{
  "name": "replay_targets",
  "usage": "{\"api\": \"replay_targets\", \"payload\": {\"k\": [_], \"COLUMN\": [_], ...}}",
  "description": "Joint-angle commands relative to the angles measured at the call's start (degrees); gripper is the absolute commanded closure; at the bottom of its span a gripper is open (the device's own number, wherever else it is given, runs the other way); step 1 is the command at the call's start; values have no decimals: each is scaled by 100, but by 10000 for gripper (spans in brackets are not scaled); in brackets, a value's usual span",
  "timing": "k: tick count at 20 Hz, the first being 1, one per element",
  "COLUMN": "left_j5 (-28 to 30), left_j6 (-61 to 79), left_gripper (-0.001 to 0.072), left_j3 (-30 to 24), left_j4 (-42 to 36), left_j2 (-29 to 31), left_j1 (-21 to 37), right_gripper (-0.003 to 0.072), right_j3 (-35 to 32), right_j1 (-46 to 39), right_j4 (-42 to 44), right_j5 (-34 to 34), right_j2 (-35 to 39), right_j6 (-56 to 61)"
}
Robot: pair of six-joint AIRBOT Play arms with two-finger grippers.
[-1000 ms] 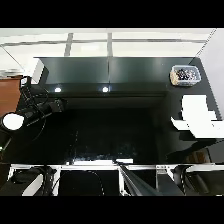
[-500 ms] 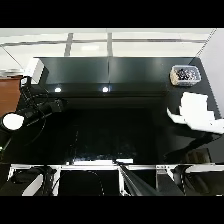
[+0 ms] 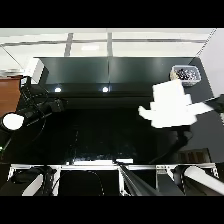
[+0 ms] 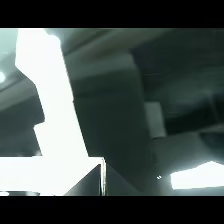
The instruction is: Fold the box and place the chain.
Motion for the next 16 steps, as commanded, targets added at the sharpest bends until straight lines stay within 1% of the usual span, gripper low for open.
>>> {"api": "replay_targets", "payload": {"k": [1,3,4,6,7,8,10,13,14,16], "left_j5": [-240,-411,-481,-481,-544,-699,-1169,-2063,-2400,-2804], "left_j6": [7,177,374,376,348,350,557,1810,1891,1886], "left_gripper": [6,7,7,7,7,7,7,8,8,8], "left_j3": [4,15,57,221,378,573,1064,1742,1971,2374], "left_j4": [-33,-33,-33,-90,-289,-555,-1207,-2739,-2935,-2892], "left_j2": [-7,-9,-37,-238,-466,-752,-1508,-2677,-3034,-3604], "left_j1": [-48,-286,-498,-940,-1062,-1095,-1051,-896,-879,-881], "right_gripper": [672,672,672,672,671,671,671,671,671,671], "right_j3": [-1596,-2444,-2820,-3353,-3497,-3571,-3591,-3591,-3591,-3591], "right_j1": [1141,2017,2546,3589,4076,4579,5401,6137,6260,6437], "right_j4": [1134,2015,2378,2852,3008,3025,3023,3038,3042,3038], "right_j5": [-927,-1593,-2092,-3110,-3499,-3862,-4424,-4883,-4959,-5090], "right_j2": [1364,2006,2262,2533,2542,2538,2538,2538,2538,2538], "right_j6": [13,-225,-234,-232,-229,-225,-221,-216,-173,-133]}}
